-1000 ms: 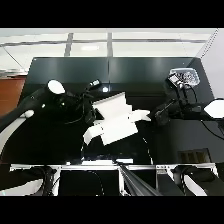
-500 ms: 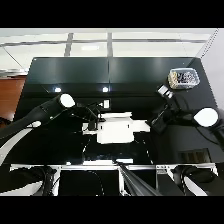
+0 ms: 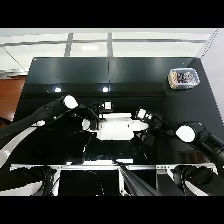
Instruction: Fold the box and place the chain.
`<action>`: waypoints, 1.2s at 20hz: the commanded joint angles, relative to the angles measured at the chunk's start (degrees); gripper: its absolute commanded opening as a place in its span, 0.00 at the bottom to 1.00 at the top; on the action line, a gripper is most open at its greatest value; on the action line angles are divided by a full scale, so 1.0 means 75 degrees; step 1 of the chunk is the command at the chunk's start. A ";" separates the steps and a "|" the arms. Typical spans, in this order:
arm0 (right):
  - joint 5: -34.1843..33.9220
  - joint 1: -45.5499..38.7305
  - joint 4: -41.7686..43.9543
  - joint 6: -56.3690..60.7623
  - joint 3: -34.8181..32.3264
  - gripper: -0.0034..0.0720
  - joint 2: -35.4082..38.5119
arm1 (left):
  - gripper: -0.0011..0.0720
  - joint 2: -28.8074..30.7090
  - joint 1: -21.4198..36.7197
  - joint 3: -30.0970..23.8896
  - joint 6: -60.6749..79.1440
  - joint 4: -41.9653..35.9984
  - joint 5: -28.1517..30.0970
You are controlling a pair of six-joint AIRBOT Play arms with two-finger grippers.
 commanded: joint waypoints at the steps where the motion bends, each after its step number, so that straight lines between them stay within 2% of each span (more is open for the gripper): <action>1: -0.0102 0.0376 -0.0058 -0.0323 -0.0055 0.98 -0.0105 | 0.05 -0.0015 -0.0006 -0.0006 0.0009 0.0032 0.0020; 6: -0.0073 0.0551 0.0108 -0.1276 -0.0052 0.98 -0.0697 | 0.05 -0.0015 -0.0006 -0.0006 0.0009 0.0032 0.0020; 8: -0.0070 0.0551 0.0545 -0.1955 -0.0055 0.99 -0.0860 | 0.05 -0.0015 -0.0006 -0.0006 0.0009 0.0029 0.0015; 11: -0.0580 0.0568 0.1568 -0.2955 -0.0055 0.98 -0.1169 | 0.05 -0.0015 -0.0006 -0.0006 0.0009 0.0029 0.0015; 14: -0.1454 0.0772 0.2034 -0.3279 -0.0044 0.98 -0.1291 | 0.05 -0.0015 -0.0006 -0.0006 0.0009 0.0029 0.0009; 19: -0.1040 0.0612 0.1833 -0.3958 0.0373 0.98 -0.1291 | 0.05 -0.0015 -0.0006 -0.0006 0.0009 0.0029 -0.0009; 24: -0.0988 -0.0052 0.2008 -0.4296 0.0527 0.98 -0.1294 | 0.05 -0.0015 -0.0006 -0.0006 0.0009 0.0032 -0.0012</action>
